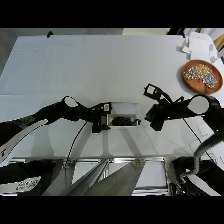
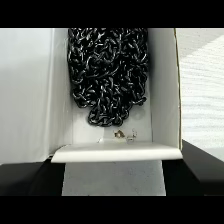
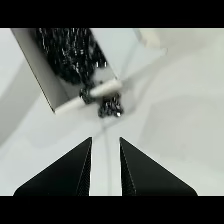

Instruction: Fold the box and place the chain.

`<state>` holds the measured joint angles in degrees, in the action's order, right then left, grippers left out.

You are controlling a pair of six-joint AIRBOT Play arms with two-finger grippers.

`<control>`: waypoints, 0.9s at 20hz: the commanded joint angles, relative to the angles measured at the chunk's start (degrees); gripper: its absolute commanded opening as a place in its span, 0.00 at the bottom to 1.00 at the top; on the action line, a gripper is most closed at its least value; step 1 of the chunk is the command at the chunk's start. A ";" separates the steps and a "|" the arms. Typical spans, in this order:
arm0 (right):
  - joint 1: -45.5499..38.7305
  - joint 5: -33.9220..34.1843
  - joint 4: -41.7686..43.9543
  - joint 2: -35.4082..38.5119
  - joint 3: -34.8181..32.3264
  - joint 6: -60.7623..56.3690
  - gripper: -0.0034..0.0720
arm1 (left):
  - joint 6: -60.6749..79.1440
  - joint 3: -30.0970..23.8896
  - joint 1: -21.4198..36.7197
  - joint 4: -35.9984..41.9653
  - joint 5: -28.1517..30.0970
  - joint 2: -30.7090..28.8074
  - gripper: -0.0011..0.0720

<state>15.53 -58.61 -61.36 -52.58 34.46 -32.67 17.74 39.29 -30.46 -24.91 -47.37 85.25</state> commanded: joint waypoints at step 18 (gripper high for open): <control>0.24 18.23 18.69 -10.97 -10.34 39.21 0.34 | 0.02 0.00 0.00 0.00 0.00 -0.04 0.21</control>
<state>15.68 -42.37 -43.22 -62.98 24.16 5.89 17.74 39.29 -30.46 -24.88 -47.37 85.25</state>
